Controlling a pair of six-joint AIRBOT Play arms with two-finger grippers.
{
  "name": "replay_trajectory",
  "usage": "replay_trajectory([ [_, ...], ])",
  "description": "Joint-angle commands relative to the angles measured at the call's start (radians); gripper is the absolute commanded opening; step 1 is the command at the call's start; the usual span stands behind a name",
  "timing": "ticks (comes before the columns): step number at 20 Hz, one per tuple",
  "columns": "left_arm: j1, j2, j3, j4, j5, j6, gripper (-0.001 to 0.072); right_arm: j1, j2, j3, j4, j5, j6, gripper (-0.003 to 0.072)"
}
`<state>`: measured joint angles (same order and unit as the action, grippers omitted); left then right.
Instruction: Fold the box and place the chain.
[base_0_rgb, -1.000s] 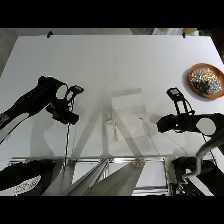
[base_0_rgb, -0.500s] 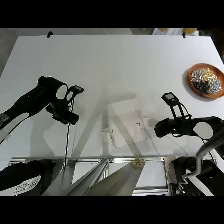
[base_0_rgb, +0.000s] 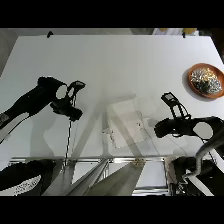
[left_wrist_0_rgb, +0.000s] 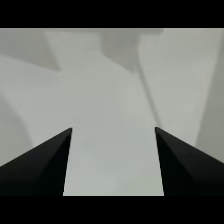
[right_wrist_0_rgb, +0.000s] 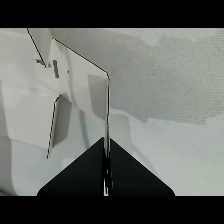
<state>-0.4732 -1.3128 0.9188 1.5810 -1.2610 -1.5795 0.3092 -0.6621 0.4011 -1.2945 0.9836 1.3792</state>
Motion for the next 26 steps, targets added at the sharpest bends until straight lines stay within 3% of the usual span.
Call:
replay_trajectory([
  [1, 0.013, 0.000, 0.000, -0.203, 0.274, 0.141, 0.0576, 0.001, 0.001, -0.001, 0.001, 0.001, 0.000, 0.0028],
  [3, 0.043, 0.000, 0.000, -0.494, 0.351, 0.352, 0.0577, 0.001, 0.001, -0.001, 0.001, 0.002, 0.000, 0.0028],
  [5, 0.088, 0.000, 0.000, -0.820, 0.323, 0.623, 0.0577, 0.001, 0.001, -0.001, 0.001, 0.001, 0.000, 0.0028],
  [7, 0.122, -0.006, 0.000, -1.002, 0.256, 0.788, 0.0577, 0.001, 0.001, -0.001, 0.001, 0.001, 0.000, 0.0028],
  [10, 0.138, -0.055, 0.000, -0.987, 0.174, 0.793, 0.0599, 0.001, 0.001, -0.001, 0.001, 0.000, -0.001, 0.0028],
  [11, 0.138, -0.085, 0.000, -0.998, 0.152, 0.794, 0.0671, 0.001, 0.001, 0.000, 0.001, 0.000, -0.001, 0.0028],
  [16, 0.080, -0.220, 0.000, -1.195, 0.135, 0.903, 0.0678, 0.001, 0.001, -0.001, 0.001, -0.003, 0.000, 0.0028],
  [21, 0.005, -0.274, 0.000, -1.197, 0.140, 0.928, 0.0693, 0.001, 0.001, -0.001, 0.001, -0.005, 0.000, 0.0028],
  [22, -0.007, -0.282, 0.000, -1.180, 0.144, 0.928, 0.0664, 0.001, 0.001, -0.001, 0.001, -0.004, 0.000, 0.0028],
  [26, -0.020, -0.290, 0.000, -1.109, 0.145, 0.929, 0.0433, 0.001, 0.001, -0.001, 0.001, -0.004, 0.000, 0.0028],
])
